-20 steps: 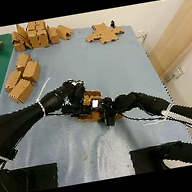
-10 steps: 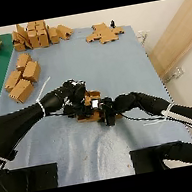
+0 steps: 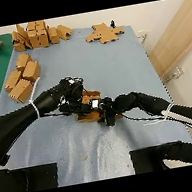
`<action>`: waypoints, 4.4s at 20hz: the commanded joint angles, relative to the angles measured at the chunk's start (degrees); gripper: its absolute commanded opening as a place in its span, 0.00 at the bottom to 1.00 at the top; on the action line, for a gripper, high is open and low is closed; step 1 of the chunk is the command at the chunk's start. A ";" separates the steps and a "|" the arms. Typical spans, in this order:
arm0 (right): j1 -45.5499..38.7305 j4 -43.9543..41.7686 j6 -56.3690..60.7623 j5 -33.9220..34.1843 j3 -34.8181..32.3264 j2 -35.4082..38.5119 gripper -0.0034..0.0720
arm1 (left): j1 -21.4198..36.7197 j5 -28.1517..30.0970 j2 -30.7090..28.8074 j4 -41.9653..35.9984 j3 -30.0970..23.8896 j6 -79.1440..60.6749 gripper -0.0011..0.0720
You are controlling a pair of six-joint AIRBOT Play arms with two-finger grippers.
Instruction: Fold the box.
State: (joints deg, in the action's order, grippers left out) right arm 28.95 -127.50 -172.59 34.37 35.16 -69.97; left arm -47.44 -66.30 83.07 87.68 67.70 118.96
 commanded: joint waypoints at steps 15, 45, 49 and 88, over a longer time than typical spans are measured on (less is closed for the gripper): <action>-0.02 -0.02 0.07 0.22 0.00 0.00 0.78 | 13.75 -0.87 -9.55 -6.29 -4.92 -33.14 0.03; 0.00 0.66 0.04 -1.36 0.00 0.00 0.78 | 34.51 -4.59 1.16 -60.26 -20.15 -146.16 0.97; 0.11 1.33 0.04 1.25 0.00 0.04 0.78 | 33.27 1.73 1.16 -58.97 -20.15 -142.88 0.97; 0.11 1.75 0.04 3.19 0.00 0.04 0.78 | 26.40 8.55 1.18 -55.54 -20.15 -135.08 0.97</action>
State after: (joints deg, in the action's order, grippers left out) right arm 29.04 -125.75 -172.55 37.60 35.20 -69.93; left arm -20.75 -58.98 84.27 32.29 47.55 -17.61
